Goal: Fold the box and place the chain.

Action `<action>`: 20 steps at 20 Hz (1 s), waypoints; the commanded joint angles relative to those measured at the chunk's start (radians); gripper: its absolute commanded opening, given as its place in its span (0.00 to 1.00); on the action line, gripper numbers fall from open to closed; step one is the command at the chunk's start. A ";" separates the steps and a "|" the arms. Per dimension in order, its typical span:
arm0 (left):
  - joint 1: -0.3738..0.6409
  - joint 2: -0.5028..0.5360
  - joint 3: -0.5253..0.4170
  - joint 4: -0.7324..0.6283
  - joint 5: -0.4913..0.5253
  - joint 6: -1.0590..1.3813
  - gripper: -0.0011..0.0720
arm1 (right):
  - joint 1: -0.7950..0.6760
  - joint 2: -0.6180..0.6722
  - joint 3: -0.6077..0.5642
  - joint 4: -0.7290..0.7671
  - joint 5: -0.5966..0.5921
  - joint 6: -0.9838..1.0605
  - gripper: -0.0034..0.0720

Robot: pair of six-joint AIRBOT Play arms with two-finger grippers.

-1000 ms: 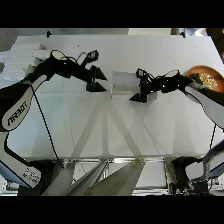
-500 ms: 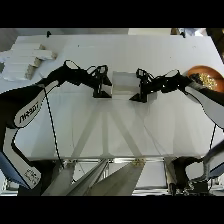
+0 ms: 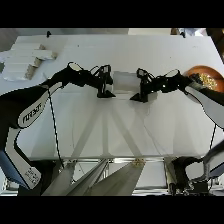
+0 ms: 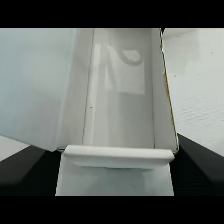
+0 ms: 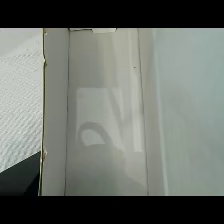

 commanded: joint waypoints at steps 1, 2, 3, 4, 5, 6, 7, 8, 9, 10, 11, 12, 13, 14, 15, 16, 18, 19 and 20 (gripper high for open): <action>-0.013 -0.001 0.000 0.029 -0.008 -0.014 0.97 | 0.001 0.001 0.000 0.001 0.001 0.002 0.70; -0.015 -0.003 0.000 0.043 -0.009 -0.018 0.97 | 0.001 0.001 0.000 0.001 0.001 0.002 0.70; -0.016 -0.005 0.000 0.051 -0.011 -0.018 0.97 | 0.001 0.001 0.000 0.001 0.001 0.002 0.70; -0.018 -0.005 0.000 0.052 -0.010 -0.018 0.97 | 0.001 0.001 0.000 0.001 0.001 0.002 0.70; -0.018 -0.005 0.000 0.053 -0.010 -0.018 0.96 | 0.001 0.001 0.000 0.001 0.001 0.002 0.70; -0.018 -0.005 0.000 0.052 -0.011 -0.018 0.86 | 0.001 0.001 0.000 0.001 0.001 0.002 0.70; -0.018 -0.005 0.000 0.053 -0.011 -0.018 0.75 | 0.001 0.001 0.000 0.001 0.001 0.002 0.70; -0.018 -0.005 0.000 0.052 -0.011 -0.018 0.65 | 0.001 0.001 0.000 0.001 0.001 0.002 0.70; -0.018 -0.005 0.000 0.052 -0.011 -0.018 0.55 | 0.001 0.001 0.000 0.001 0.001 0.002 0.70; -0.018 -0.005 0.000 0.052 -0.011 -0.018 0.56 | 0.001 0.001 0.000 0.001 0.001 0.002 0.70; -0.018 -0.005 0.000 0.052 -0.011 -0.018 0.56 | 0.001 0.001 0.000 0.001 0.001 0.002 0.70; -0.018 -0.005 0.000 0.052 -0.011 -0.018 0.56 | 0.001 0.001 0.000 0.001 0.001 0.002 0.70; -0.018 -0.005 0.000 0.052 -0.011 -0.018 0.56 | 0.001 0.001 0.000 0.001 0.001 0.002 0.70; -0.018 -0.005 0.000 0.052 -0.013 -0.018 0.56 | 0.001 0.001 0.000 0.001 0.001 0.002 0.70; -0.018 -0.005 0.000 0.052 -0.013 -0.018 0.56 | 0.001 0.001 0.000 0.001 0.001 0.002 0.70; -0.018 -0.005 0.000 0.052 -0.014 -0.018 0.56 | 0.001 0.001 0.000 0.001 0.001 0.002 0.70; -0.018 -0.005 0.000 0.052 -0.014 -0.018 0.56 | 0.001 0.001 0.000 0.001 0.001 0.002 0.70; -0.018 -0.005 0.000 0.052 -0.014 -0.018 0.56 | 0.001 0.001 0.000 0.001 0.001 0.002 0.70; -0.018 -0.005 0.000 0.052 -0.014 -0.018 0.56 | 0.001 0.001 0.000 0.001 0.001 0.002 0.70</action>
